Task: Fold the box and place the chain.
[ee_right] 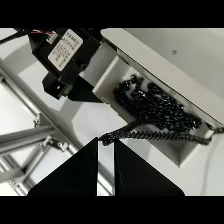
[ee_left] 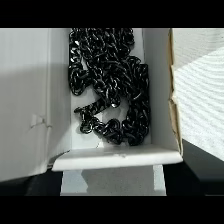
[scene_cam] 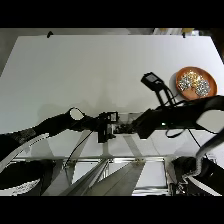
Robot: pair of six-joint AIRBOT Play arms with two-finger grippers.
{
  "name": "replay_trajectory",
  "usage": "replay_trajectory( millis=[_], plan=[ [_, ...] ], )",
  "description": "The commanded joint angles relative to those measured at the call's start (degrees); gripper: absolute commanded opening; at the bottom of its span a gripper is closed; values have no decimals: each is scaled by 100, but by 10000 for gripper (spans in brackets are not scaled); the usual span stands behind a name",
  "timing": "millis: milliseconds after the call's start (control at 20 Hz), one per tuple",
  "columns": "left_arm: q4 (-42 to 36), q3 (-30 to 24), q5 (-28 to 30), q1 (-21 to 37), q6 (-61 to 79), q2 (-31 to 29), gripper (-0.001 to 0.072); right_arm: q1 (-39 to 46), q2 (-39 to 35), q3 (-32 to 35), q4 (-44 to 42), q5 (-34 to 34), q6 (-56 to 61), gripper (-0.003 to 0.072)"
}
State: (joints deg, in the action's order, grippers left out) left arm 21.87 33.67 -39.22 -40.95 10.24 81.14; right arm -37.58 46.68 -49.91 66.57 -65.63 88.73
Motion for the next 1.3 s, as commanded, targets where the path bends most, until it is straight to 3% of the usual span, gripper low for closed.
replay_trajectory(
  millis=[0,50,100,250,400,550,600,650,1000,1050,1100,1150,1250],
  plan=[
    [0,-2,0,2,0,-2,205,-186,546,-7,203,223,103,127],
    [0,-2,0,2,0,-2,205,-181,664,-7,326,203,127,228],
    [0,-2,0,2,0,-2,205,-160,713,-9,343,179,125,270],
    [0,-2,0,2,0,-2,205,293,708,-238,361,-81,74,268],
    [0,-2,0,2,0,-2,205,1178,708,-573,640,-195,-98,185],
    [0,-2,0,2,0,-2,205,2227,813,-579,1244,-166,-90,154],
    [0,-2,2,2,0,-2,205,2494,925,-579,1467,-177,-90,69],
    [0,-2,0,2,0,-2,205,2741,1086,-579,1624,-236,-90,34],
    [0,-2,0,2,0,-2,205,3067,2527,-527,1886,-337,-190,16],
    [0,-2,0,2,0,-4,205,3067,2708,-492,1888,-332,-190,74],
    [0,-2,0,2,0,-2,205,3062,2863,-431,1875,-284,-188,199],
    [0,-2,0,2,0,-2,205,3062,2970,-365,1871,-225,-188,262],
    [0,-2,0,2,0,-2,205,3062,3106,-238,1871,-63,-186,262]
  ],
)
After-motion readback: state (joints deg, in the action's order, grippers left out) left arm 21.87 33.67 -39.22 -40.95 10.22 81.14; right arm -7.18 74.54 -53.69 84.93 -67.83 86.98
